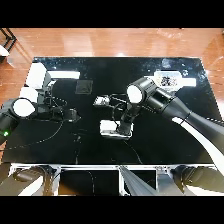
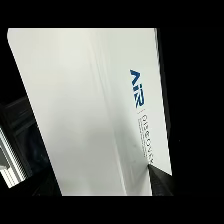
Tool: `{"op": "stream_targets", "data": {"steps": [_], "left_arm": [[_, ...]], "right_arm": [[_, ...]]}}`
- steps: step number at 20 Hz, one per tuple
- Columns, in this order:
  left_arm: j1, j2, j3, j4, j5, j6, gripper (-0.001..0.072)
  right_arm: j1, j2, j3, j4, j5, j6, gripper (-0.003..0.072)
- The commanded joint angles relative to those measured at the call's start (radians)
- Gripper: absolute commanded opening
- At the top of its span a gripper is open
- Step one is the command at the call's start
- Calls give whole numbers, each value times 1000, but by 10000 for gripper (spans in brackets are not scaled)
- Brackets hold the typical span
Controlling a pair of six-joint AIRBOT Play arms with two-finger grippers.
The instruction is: Fold the box and place the chain.
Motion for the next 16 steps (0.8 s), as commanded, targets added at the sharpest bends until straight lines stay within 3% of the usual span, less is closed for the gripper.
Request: {"op": "stream_targets", "data": {"steps": [1, 8, 16], "left_arm": [[1, 0, 0, 0, 0, 0, 630], [1, 0, 0, 0, 1, 0, 630], [1, 0, 0, 0, 1, 0, 630]], "right_arm": [[0, 0, 0, -5, -24, 0, 708], [1, 0, 0, -58, -88, 5, 704], [-9, 53, 1, 69, 11, 25, 703]]}}
